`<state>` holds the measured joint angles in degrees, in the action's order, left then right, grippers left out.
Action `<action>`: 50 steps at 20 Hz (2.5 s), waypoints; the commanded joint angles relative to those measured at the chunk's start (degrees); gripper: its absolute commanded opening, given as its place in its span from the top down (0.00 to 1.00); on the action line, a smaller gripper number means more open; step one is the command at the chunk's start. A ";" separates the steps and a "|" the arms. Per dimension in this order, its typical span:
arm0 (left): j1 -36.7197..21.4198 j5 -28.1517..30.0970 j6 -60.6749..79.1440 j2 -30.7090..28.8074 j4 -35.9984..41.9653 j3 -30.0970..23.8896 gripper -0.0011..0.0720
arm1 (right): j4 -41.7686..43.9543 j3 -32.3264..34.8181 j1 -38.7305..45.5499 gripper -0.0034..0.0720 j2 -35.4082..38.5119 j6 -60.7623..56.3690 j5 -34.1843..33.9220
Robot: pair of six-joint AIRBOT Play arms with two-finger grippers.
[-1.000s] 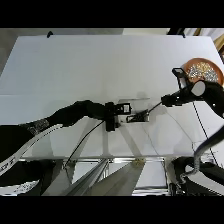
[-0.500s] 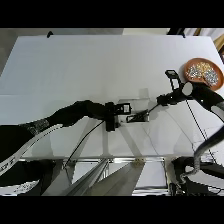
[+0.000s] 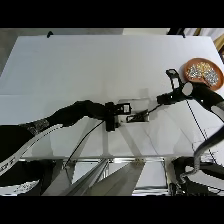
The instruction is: Fold the box and place the chain.
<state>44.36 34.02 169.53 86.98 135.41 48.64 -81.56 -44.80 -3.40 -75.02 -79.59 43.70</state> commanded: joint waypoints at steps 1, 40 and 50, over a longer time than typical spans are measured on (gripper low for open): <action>0.04 0.02 0.00 -0.02 -0.02 0.00 0.78 | -0.74 -0.07 0.07 0.94 7.56 0.07 1.88; 0.15 0.00 0.00 -0.04 -0.02 0.00 0.78 | 15.61 0.55 -22.71 0.94 16.26 4.63 8.66; 0.15 0.04 0.00 -0.04 -0.02 0.00 0.78 | 15.56 5.40 -20.94 0.64 22.84 7.61 4.55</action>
<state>44.47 34.02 169.53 86.98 135.39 48.64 -65.80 -39.81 -25.47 -55.96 -74.15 49.23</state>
